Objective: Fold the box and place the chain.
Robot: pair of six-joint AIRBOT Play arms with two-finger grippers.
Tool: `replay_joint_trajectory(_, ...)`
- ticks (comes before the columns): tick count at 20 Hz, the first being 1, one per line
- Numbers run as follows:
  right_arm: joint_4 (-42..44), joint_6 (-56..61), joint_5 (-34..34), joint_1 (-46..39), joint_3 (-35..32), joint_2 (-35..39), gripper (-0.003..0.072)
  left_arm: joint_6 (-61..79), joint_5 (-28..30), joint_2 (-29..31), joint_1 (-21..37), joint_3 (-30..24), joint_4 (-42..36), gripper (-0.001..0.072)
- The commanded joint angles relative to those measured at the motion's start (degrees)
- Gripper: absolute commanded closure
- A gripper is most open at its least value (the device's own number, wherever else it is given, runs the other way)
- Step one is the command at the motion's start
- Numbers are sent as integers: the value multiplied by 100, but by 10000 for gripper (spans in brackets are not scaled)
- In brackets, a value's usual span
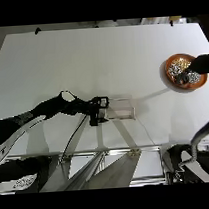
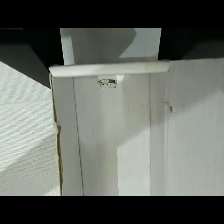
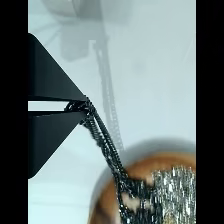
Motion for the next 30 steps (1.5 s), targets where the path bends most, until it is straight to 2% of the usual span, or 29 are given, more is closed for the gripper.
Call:
replay_joint_trajectory(1,503,7,684,664,-11,509,677,0,0,2,4,-2,2,437)
replay_joint_trajectory(5,809,181,896,1613,-22,612,677,0,2,2,4,-2,2,437)
replay_joint_trajectory(9,807,387,446,2702,-363,610,677,0,0,2,4,-2,2,437)
replay_joint_trajectory(13,898,501,-535,3497,-1309,592,677,0,0,2,4,-2,2,437)
replay_joint_trajectory(18,1062,501,-1954,3934,-2277,544,676,0,0,2,4,-2,0,437)
replay_joint_trajectory(21,1058,498,-2492,4118,-2503,24,676,0,2,2,4,-2,2,437)
replay_joint_trajectory(25,1056,496,-2455,4164,-2505,-848,670,0,0,2,4,-2,0,437)
replay_joint_trajectory(27,1054,492,-2332,4164,-2503,-916,524,0,0,2,4,-2,2,437)
replay_joint_trajectory(30,874,457,-1847,4107,-2273,-553,509,0,0,2,4,-2,2,437)
